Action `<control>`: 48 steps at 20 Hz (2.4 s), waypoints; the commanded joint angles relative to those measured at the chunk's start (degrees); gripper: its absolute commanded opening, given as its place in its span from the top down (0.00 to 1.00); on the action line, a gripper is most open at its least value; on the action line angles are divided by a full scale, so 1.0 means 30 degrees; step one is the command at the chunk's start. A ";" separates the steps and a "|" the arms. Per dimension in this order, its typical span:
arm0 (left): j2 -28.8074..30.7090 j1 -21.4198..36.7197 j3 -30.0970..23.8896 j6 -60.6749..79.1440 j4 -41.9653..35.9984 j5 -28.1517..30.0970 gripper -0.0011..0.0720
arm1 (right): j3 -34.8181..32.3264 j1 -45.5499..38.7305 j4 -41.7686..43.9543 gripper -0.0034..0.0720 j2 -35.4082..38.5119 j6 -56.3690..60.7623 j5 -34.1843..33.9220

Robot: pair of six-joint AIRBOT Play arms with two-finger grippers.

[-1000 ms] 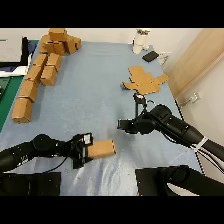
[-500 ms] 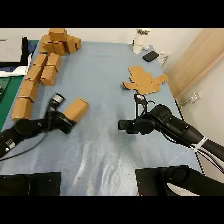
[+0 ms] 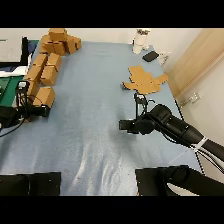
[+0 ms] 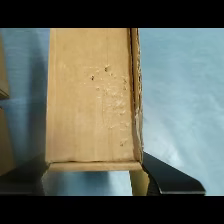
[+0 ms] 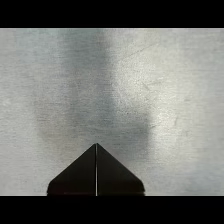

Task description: Fold the box.

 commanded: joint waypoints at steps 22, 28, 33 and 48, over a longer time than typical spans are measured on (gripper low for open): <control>-0.7672 0.0546 0.8262 -0.1144 0.1239 -0.1173 0.06 | 0.0036 0.0007 0.0561 0.95 -0.0015 -0.0022 0.0503; -0.6929 0.1086 0.8415 -0.1158 0.1537 -0.3133 0.04 | 0.0036 0.0007 0.1035 0.95 -0.0015 -0.0364 0.0495; -0.4896 0.2433 0.8422 -0.1158 0.2222 -0.5683 0.04 | 0.0036 0.0007 0.1202 0.95 -0.0007 -0.0401 0.0495; 0.0153 -0.6798 0.8867 -0.8247 0.5071 -1.4083 0.97 | 0.2943 -0.0007 0.1836 0.95 -0.1843 -0.3497 0.0627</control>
